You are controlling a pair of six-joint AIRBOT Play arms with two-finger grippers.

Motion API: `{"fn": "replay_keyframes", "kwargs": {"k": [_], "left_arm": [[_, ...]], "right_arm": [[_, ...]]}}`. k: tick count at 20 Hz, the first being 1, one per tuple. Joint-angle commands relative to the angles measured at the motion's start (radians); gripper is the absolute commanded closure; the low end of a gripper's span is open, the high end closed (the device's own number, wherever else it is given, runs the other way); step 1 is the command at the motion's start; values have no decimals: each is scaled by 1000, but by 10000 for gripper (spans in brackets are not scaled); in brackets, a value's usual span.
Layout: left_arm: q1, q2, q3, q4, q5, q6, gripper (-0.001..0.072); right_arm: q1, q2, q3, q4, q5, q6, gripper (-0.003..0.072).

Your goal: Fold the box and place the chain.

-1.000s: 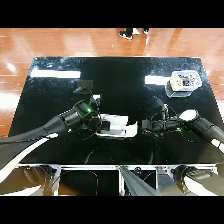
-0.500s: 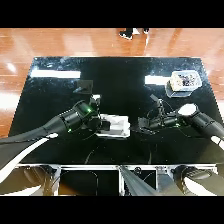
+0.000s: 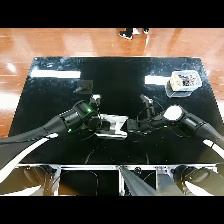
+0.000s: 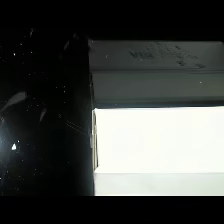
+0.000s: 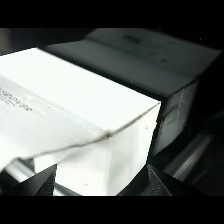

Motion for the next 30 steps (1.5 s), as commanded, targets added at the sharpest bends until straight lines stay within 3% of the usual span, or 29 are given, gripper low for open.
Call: {"fn": "replay_keyframes", "kwargs": {"k": [1, 5, 8, 10, 16, 27, 28, 30], "left_arm": [[0, -1, 0, 0, 0, 0, 689], [0, -1, 0, 0, 0, 0, 689], [0, -1, 0, 0, 0, 0, 689], [0, -1, 0, -1, 1, 0, 689], [0, -1, 0, -4, 1, 0, 689], [0, -1, 0, -14, 0, 0, 689], [0, -1, 0, -23, 0, 0, 689], [0, -1, 0, -26, 1, 0, 689]], "right_arm": [[111, 0, 58, -277, -55, 297, -2], [195, -2, 77, -386, -125, 430, 68], [223, -18, 91, -402, -160, 478, 70], [230, -40, 105, -455, -153, 519, 132], [298, -79, 179, -678, -71, 671, 132], [335, -175, 216, -751, -7, 703, 139], [335, -175, 216, -752, -1, 703, 212], [335, -175, 217, -751, 5, 703, 248]]}}
